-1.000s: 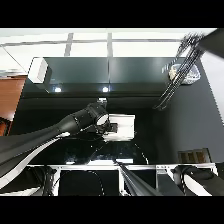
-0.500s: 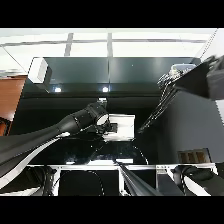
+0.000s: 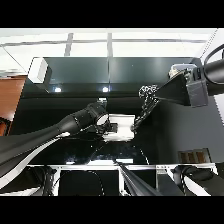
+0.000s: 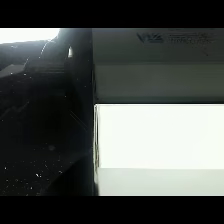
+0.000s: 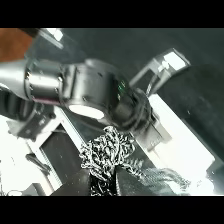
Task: Fold the box and place the chain.
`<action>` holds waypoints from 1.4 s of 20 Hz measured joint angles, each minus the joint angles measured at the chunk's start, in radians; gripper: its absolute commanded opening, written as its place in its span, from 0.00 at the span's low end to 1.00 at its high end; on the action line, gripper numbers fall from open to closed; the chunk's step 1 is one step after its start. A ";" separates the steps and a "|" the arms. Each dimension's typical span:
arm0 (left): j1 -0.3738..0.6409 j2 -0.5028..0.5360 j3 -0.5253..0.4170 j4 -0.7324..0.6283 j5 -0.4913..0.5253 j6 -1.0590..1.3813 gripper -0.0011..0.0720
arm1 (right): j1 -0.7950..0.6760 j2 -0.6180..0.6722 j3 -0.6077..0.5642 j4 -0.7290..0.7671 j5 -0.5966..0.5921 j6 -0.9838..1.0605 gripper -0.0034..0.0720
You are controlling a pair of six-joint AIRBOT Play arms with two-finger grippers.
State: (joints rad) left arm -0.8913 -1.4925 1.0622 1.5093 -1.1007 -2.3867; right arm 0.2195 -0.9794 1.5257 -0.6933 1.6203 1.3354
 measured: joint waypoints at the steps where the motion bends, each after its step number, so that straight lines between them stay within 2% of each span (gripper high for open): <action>1: 0.000 0.000 0.000 0.000 0.000 0.000 0.05 | 0.000 0.000 -0.011 0.009 -0.012 -0.007 0.07; 5: 0.000 0.000 0.000 0.000 0.000 0.000 0.05 | 0.000 0.000 -0.131 0.028 -0.076 -0.028 0.07; 11: 0.000 0.000 0.000 0.000 0.000 0.000 0.05 | 0.023 0.000 -0.394 0.040 -0.187 -0.048 0.07; 20: 0.000 0.000 0.000 0.000 0.000 0.000 0.05 | 0.141 -0.001 -0.734 0.050 -0.498 -0.033 0.07; 21: 0.000 0.000 0.000 0.000 0.000 0.000 0.05 | 0.154 -0.001 -0.761 0.049 -0.533 -0.025 0.17; 22: 0.000 0.000 0.000 0.000 0.000 0.000 0.05 | 0.167 -0.002 -0.782 0.047 -0.565 -0.016 0.44; 25: 0.000 0.000 0.000 0.000 0.001 0.000 0.05 | 0.179 -0.002 -0.810 0.040 -0.613 0.000 0.47; 28: 0.000 0.000 0.000 0.000 0.010 0.000 0.05 | 0.106 0.013 -0.803 -0.030 -0.583 0.004 0.46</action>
